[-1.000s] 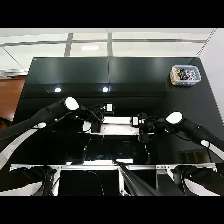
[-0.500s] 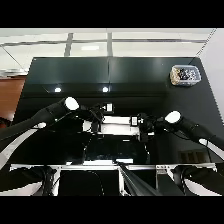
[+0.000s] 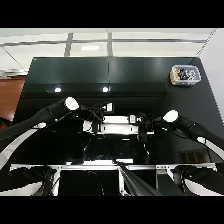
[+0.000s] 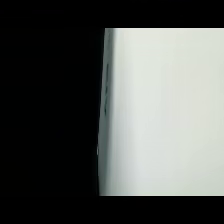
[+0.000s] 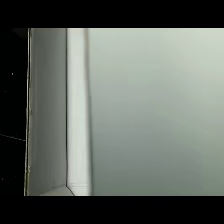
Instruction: Fold the box and place the chain.
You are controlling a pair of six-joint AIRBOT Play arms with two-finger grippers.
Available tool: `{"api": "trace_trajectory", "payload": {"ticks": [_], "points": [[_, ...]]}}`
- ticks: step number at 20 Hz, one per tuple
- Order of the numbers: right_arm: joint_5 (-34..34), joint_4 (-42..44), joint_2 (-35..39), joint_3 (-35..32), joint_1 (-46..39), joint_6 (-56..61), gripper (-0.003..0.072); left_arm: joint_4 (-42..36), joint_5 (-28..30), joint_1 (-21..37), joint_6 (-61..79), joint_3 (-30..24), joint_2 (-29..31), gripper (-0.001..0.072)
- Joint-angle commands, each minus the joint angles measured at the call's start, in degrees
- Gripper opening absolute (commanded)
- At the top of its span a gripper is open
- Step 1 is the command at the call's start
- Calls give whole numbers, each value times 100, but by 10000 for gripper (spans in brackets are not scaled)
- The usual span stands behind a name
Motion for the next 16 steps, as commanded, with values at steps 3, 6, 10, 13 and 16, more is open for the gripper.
{"api": "trace_trajectory", "payload": {"ticks": [3, 6, 10, 13, 16], "points": [[-24, -94, -4, 4, 4, 138, 684, 13, 2, 7, 2, 7, 0, 28], [13, -87, -4, 4, -39, 133, 684, 15, 2, 7, 2, 7, 0, 28], [66, -61, -2, 4, -85, 133, 685, 15, 2, 7, 2, 7, 0, 28], [70, -52, -2, 4, -90, 133, 684, 15, 0, 7, 0, 7, 0, 28], [83, -55, -2, 4, -92, 127, 684, 15, 2, 7, 0, 7, 0, 28]]}}
